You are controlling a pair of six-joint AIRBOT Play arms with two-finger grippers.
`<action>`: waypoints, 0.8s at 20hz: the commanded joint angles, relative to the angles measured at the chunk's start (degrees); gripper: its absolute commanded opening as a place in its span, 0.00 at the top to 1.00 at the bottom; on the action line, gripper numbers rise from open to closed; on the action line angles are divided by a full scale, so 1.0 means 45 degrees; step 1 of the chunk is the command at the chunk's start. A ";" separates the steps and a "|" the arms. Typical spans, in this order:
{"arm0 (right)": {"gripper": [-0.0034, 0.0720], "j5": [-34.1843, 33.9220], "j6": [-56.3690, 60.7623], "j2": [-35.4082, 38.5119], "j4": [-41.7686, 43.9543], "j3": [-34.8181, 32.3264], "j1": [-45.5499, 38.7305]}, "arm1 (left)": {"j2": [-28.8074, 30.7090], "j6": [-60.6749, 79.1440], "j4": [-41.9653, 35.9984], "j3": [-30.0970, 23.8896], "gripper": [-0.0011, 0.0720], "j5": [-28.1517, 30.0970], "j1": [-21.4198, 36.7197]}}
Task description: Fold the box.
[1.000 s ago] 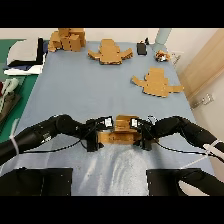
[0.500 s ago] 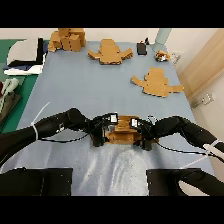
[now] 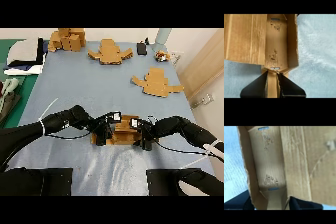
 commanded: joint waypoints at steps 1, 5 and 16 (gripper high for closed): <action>0.21 0.0029 0.0005 -0.0010 0.0010 0.0005 0.0005 | -0.0049 -0.0005 -0.0233 0.0053 0.76 -0.0219 -0.0068; 0.21 0.0029 0.0005 -0.0010 0.0010 0.0005 0.0005 | -0.0049 0.0024 -0.0879 0.0053 0.76 -0.0228 -0.0097; 0.21 0.0029 0.0005 -0.0010 0.0015 0.0005 0.0005 | -0.0053 -0.1171 0.0311 0.0019 0.76 -0.0141 0.0044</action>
